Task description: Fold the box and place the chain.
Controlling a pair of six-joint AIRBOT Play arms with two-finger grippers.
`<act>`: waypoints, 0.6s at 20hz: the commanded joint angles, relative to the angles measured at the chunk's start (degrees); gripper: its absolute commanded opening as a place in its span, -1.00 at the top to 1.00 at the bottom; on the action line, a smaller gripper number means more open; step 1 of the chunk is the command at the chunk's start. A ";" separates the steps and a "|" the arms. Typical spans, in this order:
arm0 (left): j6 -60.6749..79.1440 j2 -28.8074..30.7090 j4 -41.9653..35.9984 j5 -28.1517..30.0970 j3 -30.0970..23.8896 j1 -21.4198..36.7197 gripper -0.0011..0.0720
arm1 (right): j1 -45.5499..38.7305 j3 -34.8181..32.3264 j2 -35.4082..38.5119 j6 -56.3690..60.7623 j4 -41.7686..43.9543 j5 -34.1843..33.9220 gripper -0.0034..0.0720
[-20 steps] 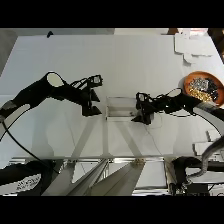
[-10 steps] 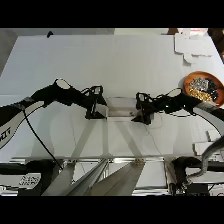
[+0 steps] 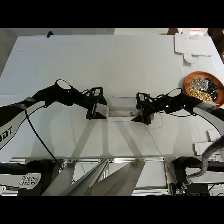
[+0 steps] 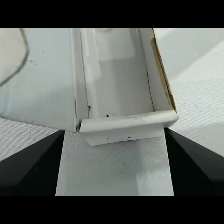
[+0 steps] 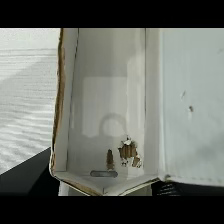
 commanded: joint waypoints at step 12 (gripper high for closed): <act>0.42 1.77 2.12 2.32 -2.95 -0.11 -0.94 | 0.00 0.00 -0.02 0.00 0.00 0.00 -0.23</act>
